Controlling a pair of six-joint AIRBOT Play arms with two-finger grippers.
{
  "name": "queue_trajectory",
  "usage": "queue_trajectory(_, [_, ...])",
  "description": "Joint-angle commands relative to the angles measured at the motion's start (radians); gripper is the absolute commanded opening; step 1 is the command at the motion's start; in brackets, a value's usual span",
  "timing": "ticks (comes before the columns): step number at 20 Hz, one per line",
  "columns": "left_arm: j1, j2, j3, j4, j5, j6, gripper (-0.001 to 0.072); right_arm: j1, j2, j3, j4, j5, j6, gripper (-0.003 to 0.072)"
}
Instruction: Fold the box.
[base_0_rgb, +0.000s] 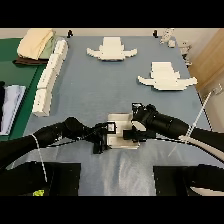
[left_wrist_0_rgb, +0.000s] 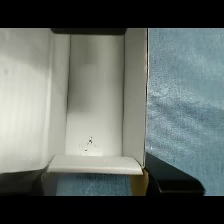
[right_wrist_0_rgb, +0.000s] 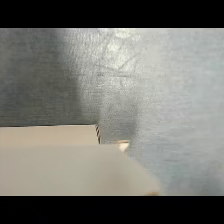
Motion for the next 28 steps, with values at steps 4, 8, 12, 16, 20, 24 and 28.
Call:
queue_trajectory(4, [0.000,0.001,0.001,0.000,0.001,0.000,0.0446,0.002,0.026,0.009,0.002,0.032,0.014,0.0370])
queue_trajectory(8, [0.000,0.001,0.001,0.000,0.000,0.000,0.0446,0.001,0.093,0.055,-0.026,0.135,0.013,0.0370])
queue_trajectory(12, [0.000,0.001,0.001,0.000,0.001,0.000,0.0446,-0.006,0.212,0.108,-0.134,0.191,0.002,0.0263])
queue_trajectory(16, [0.000,0.001,0.001,0.000,0.001,0.000,0.0446,-0.182,0.280,0.106,-0.154,0.232,-0.124,0.0007])
queue_trajectory(20, [0.000,0.001,0.001,0.000,0.001,0.000,0.0447,-0.480,0.203,0.106,0.050,0.120,-0.409,0.0003])
queue_trajectory(24, [0.000,0.001,0.001,0.000,0.000,0.000,0.0446,-0.680,0.043,0.107,0.427,0.003,-0.727,0.0003])
queue_trajectory(28, [0.000,0.001,0.001,0.000,0.000,0.000,0.0446,-0.717,-0.143,0.107,0.821,0.028,-1.048,0.0003])
